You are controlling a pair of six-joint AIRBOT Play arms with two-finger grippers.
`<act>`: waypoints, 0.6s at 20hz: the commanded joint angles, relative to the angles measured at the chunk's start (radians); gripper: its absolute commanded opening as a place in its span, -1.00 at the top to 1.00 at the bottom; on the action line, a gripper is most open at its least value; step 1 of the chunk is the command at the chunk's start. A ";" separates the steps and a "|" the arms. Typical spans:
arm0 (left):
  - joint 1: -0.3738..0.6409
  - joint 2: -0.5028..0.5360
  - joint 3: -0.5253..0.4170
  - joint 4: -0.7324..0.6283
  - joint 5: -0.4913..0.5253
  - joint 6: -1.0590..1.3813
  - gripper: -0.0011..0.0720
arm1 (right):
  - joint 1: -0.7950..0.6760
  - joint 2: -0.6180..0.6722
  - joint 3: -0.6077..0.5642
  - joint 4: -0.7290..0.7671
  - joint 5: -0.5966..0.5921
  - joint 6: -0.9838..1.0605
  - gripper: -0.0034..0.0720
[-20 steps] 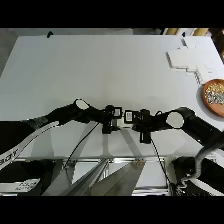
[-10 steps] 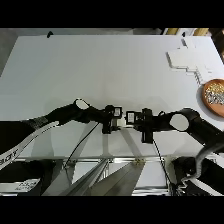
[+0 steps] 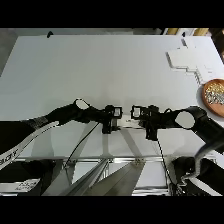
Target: Fold the box and place the chain.
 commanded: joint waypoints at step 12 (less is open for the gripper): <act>0.000 0.001 0.000 0.000 0.000 0.000 0.12 | -0.004 -0.054 -0.028 -0.003 0.008 0.003 0.87</act>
